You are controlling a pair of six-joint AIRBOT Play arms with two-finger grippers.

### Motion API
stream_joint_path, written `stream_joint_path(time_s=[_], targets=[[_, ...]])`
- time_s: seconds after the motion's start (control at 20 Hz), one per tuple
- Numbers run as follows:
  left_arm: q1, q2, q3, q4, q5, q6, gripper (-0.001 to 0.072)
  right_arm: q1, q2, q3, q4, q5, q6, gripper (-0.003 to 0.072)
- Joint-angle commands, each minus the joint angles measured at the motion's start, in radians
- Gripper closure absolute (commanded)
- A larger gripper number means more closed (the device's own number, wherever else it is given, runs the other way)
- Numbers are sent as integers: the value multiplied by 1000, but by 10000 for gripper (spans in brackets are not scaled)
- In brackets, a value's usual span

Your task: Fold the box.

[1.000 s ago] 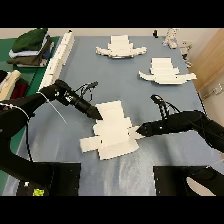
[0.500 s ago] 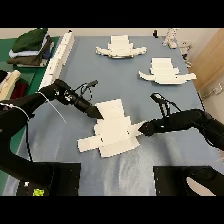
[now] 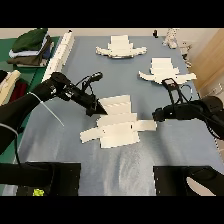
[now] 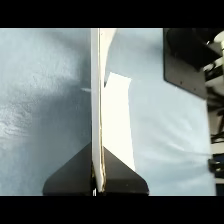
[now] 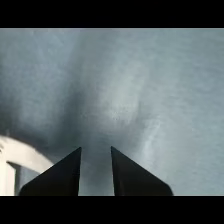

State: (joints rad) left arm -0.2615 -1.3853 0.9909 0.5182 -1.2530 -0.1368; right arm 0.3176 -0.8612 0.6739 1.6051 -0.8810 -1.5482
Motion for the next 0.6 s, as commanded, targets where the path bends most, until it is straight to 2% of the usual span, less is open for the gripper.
stream_joint_path(time_s=[0.0,0.35,0.45,0.55], targets=[[-66,95,-76,35,143,124,700,0,1,89,-88,4,140,377],[-251,403,-350,-1,492,303,700,0,-1,110,-87,5,188,377],[-311,453,-418,-35,594,352,699,0,-7,110,-87,5,193,377],[-354,455,-459,-51,654,359,699,0,-20,110,-81,5,207,377]])
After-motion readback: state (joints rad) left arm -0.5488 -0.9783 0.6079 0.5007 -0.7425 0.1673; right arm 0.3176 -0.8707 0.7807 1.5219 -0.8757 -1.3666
